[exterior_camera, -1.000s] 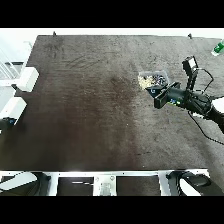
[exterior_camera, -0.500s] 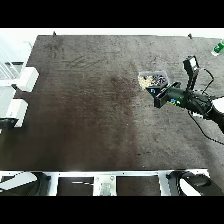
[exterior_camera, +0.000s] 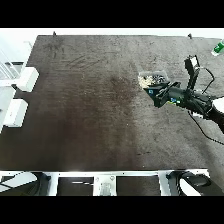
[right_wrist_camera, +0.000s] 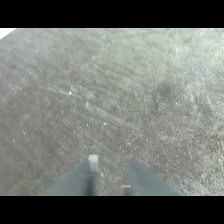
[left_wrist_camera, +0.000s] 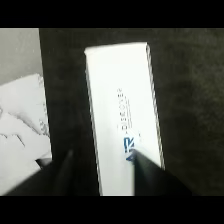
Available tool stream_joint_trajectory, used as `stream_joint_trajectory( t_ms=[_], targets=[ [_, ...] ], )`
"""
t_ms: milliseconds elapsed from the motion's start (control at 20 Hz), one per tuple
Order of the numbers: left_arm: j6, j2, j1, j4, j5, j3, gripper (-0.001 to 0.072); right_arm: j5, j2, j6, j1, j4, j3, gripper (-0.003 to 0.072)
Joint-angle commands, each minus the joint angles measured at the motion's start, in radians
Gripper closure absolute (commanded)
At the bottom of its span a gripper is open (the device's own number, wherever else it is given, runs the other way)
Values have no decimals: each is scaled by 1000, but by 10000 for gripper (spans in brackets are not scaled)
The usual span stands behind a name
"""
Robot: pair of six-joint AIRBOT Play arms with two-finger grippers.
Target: Fold the box and place the chain.
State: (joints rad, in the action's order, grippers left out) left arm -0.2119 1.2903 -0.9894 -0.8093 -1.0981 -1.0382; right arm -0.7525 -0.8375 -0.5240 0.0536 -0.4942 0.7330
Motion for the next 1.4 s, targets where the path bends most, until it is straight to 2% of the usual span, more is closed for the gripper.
stream_joint_trajectory(
  t_ms=[0,50,100,250,350,450,550,650,750,900,1050,1200,1350],
  targets=[
    [-23,-1,0,187,-244,-182,693,35,16,-8,-1,51,1,646],
    [-50,-7,11,285,-245,-216,695,72,31,-37,-1,55,1,673],
    [-50,-35,37,321,-181,-224,696,116,51,-59,-1,54,1,674],
    [-50,-195,167,317,88,-210,697,231,126,-60,-1,37,1,675],
    [-48,-307,257,318,199,-158,697,273,164,-61,-1,6,0,676],
    [-41,-418,349,317,276,-55,697,274,195,-76,-1,-49,0,676],
    [-34,-535,452,317,406,92,697,296,225,-127,-1,-130,-11,678],
    [-34,-660,563,320,569,264,697,388,280,-161,-1,-161,-73,678],
    [-34,-773,674,320,690,438,697,455,354,-161,-1,-170,-173,678],
    [-96,-904,788,321,774,644,697,476,479,-149,-1,-171,-333,677],
    [-132,-993,834,321,819,779,697,480,607,-150,-1,-171,-480,677],
    [-132,-1012,837,322,818,848,694,525,719,-149,-1,-171,-587,675],
    [-131,-1009,837,321,813,852,690,520,758,-150,1,-171,-644,675]
  ],
)
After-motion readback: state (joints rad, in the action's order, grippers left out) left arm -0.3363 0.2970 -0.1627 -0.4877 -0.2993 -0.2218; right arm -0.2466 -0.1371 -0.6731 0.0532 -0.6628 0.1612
